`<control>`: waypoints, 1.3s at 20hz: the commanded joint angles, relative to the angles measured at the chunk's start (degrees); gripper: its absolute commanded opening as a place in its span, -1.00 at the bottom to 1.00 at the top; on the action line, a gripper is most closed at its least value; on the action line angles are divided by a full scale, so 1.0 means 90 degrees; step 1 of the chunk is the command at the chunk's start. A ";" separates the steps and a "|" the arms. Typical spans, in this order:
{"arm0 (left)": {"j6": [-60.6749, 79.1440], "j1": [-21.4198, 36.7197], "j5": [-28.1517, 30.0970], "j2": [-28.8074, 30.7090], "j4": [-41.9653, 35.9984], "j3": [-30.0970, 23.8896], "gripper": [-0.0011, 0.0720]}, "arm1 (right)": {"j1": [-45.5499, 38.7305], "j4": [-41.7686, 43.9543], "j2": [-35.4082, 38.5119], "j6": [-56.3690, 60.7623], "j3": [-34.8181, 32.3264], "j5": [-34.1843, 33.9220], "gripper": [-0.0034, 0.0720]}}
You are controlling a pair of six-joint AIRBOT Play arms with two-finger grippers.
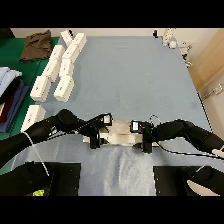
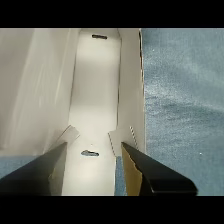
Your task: Fold the box.
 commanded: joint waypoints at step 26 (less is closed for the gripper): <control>-0.8223 0.4228 -0.2778 0.1370 0.2198 -0.0124 -0.92 | 0.0005 0.0000 0.0005 0.0000 0.0005 0.0002 0.46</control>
